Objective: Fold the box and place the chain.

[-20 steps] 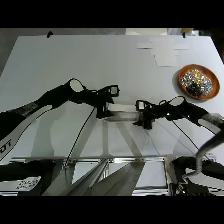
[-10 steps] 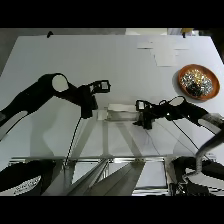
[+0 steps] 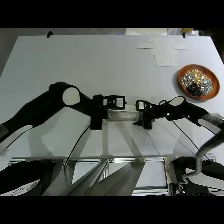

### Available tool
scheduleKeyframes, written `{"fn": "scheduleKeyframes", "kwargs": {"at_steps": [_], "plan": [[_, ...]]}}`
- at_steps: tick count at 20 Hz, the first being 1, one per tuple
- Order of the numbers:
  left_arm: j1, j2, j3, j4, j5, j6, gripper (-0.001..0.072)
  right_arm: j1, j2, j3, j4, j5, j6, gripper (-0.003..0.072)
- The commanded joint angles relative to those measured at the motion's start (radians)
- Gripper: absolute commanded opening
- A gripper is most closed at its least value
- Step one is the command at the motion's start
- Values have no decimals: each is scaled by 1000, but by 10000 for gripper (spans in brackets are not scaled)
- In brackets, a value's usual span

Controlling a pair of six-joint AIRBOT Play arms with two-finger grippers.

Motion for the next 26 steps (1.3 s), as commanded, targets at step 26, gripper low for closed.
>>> {"fn": "scheduleKeyframes", "kwargs": {"at_steps": [26], "plan": [[86,31,0,-138,271,-223,5,0,1,1,0,0,0,297]]}}
